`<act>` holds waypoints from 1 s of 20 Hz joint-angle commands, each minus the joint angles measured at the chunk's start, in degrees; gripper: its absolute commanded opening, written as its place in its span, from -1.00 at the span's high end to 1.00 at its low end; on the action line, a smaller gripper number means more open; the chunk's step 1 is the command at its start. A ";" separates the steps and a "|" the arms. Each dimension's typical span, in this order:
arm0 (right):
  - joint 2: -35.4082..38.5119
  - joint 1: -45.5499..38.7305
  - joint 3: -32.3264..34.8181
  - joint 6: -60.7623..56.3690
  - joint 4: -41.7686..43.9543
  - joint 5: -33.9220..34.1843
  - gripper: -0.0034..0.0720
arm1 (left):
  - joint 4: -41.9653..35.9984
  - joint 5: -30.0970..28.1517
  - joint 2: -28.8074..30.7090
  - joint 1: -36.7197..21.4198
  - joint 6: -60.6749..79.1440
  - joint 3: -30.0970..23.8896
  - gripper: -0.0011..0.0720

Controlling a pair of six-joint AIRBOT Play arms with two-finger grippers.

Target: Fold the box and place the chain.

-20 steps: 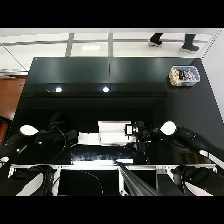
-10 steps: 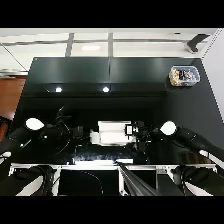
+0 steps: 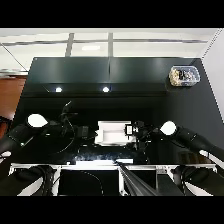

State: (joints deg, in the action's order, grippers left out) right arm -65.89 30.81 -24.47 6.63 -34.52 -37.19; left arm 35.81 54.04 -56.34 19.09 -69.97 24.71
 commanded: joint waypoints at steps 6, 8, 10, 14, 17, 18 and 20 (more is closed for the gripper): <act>-0.04 0.02 0.04 0.00 0.00 0.00 -0.52 | 1.70 -16.72 0.13 14.91 -7.48 0.31 -0.94; -0.04 0.02 0.04 0.00 0.00 0.00 -0.52 | 2.27 -16.70 0.13 15.69 -7.98 0.33 -0.83; -0.04 0.02 0.04 0.00 0.00 0.00 -0.52 | 3.19 -16.33 0.13 15.89 -8.90 0.37 -0.70; -0.04 0.02 0.04 0.00 0.00 0.00 -0.52 | 3.19 -16.24 0.13 15.87 -10.08 0.55 -0.69; -0.04 0.02 0.04 0.00 0.00 0.00 -0.52 | 3.17 -15.45 0.13 15.87 -10.34 0.55 -0.68; -0.04 0.02 0.04 0.00 0.00 0.00 -0.52 | 3.19 -15.13 0.13 15.82 -10.95 0.55 -0.65; -0.04 0.02 0.04 0.00 0.00 0.00 -0.52 | 3.19 -14.51 0.13 15.82 -11.50 0.57 -0.65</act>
